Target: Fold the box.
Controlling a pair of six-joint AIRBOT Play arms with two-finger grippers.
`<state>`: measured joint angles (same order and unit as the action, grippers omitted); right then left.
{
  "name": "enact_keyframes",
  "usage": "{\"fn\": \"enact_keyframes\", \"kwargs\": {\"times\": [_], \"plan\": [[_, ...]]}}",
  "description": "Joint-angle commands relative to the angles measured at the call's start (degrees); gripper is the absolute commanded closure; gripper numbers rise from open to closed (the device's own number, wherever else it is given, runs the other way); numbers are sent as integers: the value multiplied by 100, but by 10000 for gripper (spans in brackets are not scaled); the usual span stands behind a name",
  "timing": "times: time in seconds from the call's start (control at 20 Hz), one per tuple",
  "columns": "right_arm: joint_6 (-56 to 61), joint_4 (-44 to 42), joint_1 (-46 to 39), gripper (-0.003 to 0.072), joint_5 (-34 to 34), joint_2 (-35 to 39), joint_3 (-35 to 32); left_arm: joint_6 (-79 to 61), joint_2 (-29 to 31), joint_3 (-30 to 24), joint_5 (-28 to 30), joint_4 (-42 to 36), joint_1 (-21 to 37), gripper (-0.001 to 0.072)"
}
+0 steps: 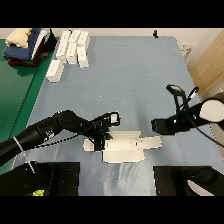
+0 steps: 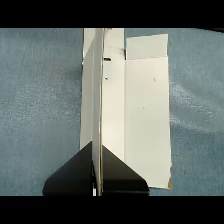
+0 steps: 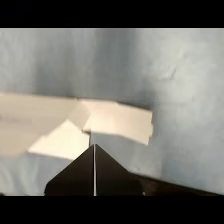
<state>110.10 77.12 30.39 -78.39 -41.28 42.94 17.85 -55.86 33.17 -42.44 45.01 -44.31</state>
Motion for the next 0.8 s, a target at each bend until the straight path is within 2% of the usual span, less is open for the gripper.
{"fn": "enact_keyframes", "kwargs": {"times": [0.0, 0.05, 0.1, 0.15, 0.2, 0.4, 0.55, 0.75], "plan": [[-1325, -190, 1416, 679, 208, 439, -713, 2, 2, 0, 0, 0, 2, 693], [-2028, -240, 1952, 676, 518, 481, -973, 2, 2, 0, 0, 0, 2, 693], [-2594, -192, 2503, 580, 776, 481, -1233, 2, 2, 0, 0, 0, 2, 693], [-2990, -46, 2970, 196, 1093, 437, -1464, 2, 2, 0, 0, 0, 2, 693], [-3342, 136, 3344, -6, 1362, 372, -1641, 2, 2, 0, 4, 0, 4, 693], [-3574, 1325, 4164, -6, 2308, -83, -1816, 2, 2, 0, 0, 0, 2, 693], [-3565, 1574, 4223, -6, 3230, -339, -1816, 2, 2, 0, 0, 0, 2, 693], [-3569, 1961, 4225, -6, 3296, -732, -1818, 2, 2, 0, 0, 0, 2, 693]]}}
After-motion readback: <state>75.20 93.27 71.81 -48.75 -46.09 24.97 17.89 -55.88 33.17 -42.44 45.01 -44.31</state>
